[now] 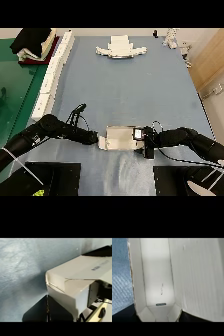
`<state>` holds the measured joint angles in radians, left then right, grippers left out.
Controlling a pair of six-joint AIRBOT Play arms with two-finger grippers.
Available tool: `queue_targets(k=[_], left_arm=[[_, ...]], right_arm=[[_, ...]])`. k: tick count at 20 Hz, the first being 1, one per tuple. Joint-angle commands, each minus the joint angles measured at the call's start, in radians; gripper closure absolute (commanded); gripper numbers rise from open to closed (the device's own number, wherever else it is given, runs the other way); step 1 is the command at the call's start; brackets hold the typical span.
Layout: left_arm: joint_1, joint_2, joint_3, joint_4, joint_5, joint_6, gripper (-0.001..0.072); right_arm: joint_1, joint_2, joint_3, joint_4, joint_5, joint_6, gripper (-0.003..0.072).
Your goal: Fold the box.
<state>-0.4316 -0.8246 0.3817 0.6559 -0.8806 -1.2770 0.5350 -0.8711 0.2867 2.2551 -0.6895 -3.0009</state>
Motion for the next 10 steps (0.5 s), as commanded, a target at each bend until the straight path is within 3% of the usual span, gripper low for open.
queue_targets(k=[1,10], left_arm=[[-0.005,-0.001,0.035,-0.007,-0.032,0.005,0.0695],[-0.005,-0.001,0.035,-0.044,-0.058,0.005,0.0693]], right_arm=[[0.001,0.0,0.001,0.001,0.0,0.0,0.015],[0.001,0.0,0.001,0.0,0.0,0.0,0.015]])
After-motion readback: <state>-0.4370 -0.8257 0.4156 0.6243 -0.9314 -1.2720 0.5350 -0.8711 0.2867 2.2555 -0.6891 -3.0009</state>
